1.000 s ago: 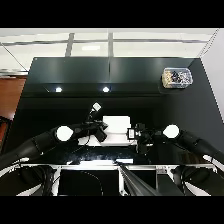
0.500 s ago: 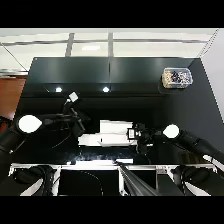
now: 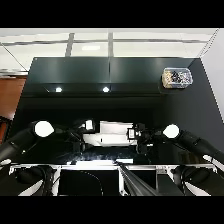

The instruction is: Fold the box and place the chain.

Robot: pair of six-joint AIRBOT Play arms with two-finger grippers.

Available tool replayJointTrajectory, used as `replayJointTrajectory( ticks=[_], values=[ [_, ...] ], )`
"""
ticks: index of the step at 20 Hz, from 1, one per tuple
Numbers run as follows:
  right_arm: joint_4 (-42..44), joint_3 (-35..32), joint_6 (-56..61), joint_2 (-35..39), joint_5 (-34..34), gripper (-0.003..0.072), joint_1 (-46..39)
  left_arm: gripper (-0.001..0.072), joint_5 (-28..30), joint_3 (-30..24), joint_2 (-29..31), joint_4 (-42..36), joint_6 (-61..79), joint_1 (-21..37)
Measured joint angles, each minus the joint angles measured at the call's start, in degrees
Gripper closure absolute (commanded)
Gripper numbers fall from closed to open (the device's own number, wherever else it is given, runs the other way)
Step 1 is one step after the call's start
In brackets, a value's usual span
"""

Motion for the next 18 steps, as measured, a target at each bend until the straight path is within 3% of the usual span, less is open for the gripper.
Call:
replayJointTrajectory(
  ticks=[2,4,6,10,18],
  values=[
    [0.0,0.0,0.0,0.0,0.0,0.0257,0.0,0.0059,2.1,-0.1,-1.6,-1.5,0.9,-2.5],
    [0.0,0.0,0.0,0.0,0.0,0.0257,0.0,0.0311,4.1,-0.1,-2.6,-2.3,1.6,-4.3],
    [0.0,0.0,0.0,0.0,0.0,0.0257,0.0,0.0447,5.6,-0.1,-3.1,-2.8,1.9,-5.3],
    [0.0,0.0,0.0,0.0,0.0,0.0257,0.0,0.0487,6.9,-0.1,-3.6,-3.4,2.1,-6.1],
    [0.0,0.0,0.0,0.0,0.0,0.0257,0.0,0.0489,7.9,-0.1,-6.5,-9.3,2.3,-6.4]
  ],
)
